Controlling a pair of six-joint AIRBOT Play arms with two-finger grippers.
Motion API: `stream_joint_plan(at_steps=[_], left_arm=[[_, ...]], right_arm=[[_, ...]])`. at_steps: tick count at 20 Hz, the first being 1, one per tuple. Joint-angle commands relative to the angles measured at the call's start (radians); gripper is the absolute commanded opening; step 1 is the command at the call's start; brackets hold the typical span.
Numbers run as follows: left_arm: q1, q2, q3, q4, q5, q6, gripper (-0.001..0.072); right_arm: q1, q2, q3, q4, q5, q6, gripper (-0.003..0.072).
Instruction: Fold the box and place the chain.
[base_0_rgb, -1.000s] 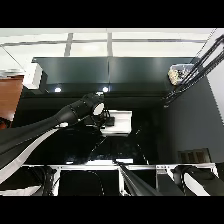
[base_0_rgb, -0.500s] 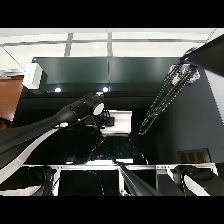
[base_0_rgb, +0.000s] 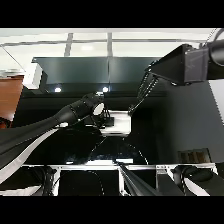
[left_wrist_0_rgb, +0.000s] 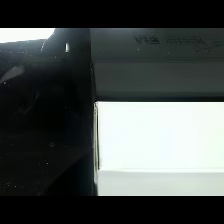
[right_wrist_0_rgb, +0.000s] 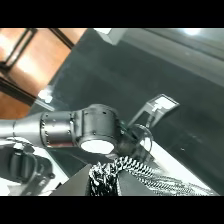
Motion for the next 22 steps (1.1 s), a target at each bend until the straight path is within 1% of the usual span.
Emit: stream_joint_plan(at_steps=[1,9,11,13,14,16,18,20,22], left_arm=[[0.0,0.001,0.001,0.0,0.0,0.0,0.0029],[0.0,0.0,0.001,0.0,0.0,0.0,0.0029],[0.0,0.0,0.001,0.0,0.0,0.0,0.0029],[0.0,0.001,0.001,0.0,-0.001,0.0,0.0029],[0.001,0.001,0.001,0.0,0.0,0.0,0.0029],[0.0,0.001,0.001,0.0,0.0,0.0,0.0029],[0.0,0.001,0.001,0.0,0.0,0.0,0.0029],[0.001,0.001,0.001,0.0,-0.001,0.0,0.0029],[0.0,0.001,0.001,0.0,0.0,0.0,0.0029]], right_arm=[[0.015,-0.007,-0.042,0.038,-0.067,-0.002,0.0011],[0.021,-0.02,-0.047,0.058,-0.071,-0.006,0.0011],[0.035,-0.021,-0.067,0.053,-0.059,-0.005,0.0011],[0.074,-0.021,-0.155,0.044,-0.042,-0.005,0.0011],[0.096,-0.021,-0.216,0.018,-0.057,-0.005,0.0011],[0.113,-0.021,-0.335,-0.024,-0.127,-0.004,0.0011],[0.113,-0.021,-0.442,-0.034,-0.2,-0.004,0.0011],[0.113,-0.021,-0.526,-0.04,-0.236,-0.004,0.0011],[0.113,-0.021,-0.575,-0.094,-0.232,0.008,0.0011]])
